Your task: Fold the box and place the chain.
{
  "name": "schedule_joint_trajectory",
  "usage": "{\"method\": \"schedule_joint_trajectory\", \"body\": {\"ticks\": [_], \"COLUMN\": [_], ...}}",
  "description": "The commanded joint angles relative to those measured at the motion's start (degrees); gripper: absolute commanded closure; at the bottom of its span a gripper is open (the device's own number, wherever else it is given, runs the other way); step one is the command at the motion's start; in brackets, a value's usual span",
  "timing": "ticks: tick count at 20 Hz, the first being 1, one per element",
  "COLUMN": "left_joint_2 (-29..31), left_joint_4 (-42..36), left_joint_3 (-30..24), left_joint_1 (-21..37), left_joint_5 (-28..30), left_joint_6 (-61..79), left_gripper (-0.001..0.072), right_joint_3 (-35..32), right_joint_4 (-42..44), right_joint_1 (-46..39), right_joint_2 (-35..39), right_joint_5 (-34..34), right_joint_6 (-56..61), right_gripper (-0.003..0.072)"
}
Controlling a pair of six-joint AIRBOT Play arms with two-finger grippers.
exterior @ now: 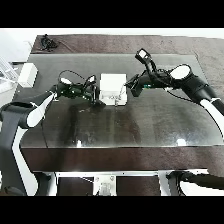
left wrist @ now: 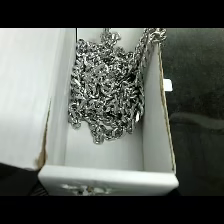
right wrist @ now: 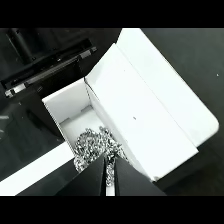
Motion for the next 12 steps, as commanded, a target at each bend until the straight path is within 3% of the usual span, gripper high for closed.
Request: {"method": "schedule_joint_trajectory", "body": {"ticks": [1,2,3,4,12], "left_joint_2": [0.0,0.0,0.0,0.0,0.0], "left_joint_4": [0.02,0.0,0.0,0.02,0.02], "left_joint_3": [0.02,0.02,0.02,0.02,0.02], "left_joint_1": [0.0,0.0,0.0,0.0,0.0], "left_joint_5": [0.02,0.02,0.02,0.02,0.02], "left_joint_6": [0.0,0.0,0.0,0.0,0.0], "left_gripper": [0.0232,0.0233,0.0232,0.0232,0.0232], "right_joint_3": [0.28,0.28,0.28,0.2,-6.05], "right_joint_4": [0.79,0.76,0.74,0.76,0.57], "right_joint_1": [1.68,1.62,1.55,1.55,1.55], "right_joint_2": [-2.16,-2.95,-3.37,-3.65,-3.65], "right_joint_5": [-1.86,-1.88,-1.86,-1.84,2.8], "right_joint_6": [0.52,1.92,2.14,2.36,2.29], "right_gripper": [0.0556,0.0389,0.0371,0.0419,0.0422]}}
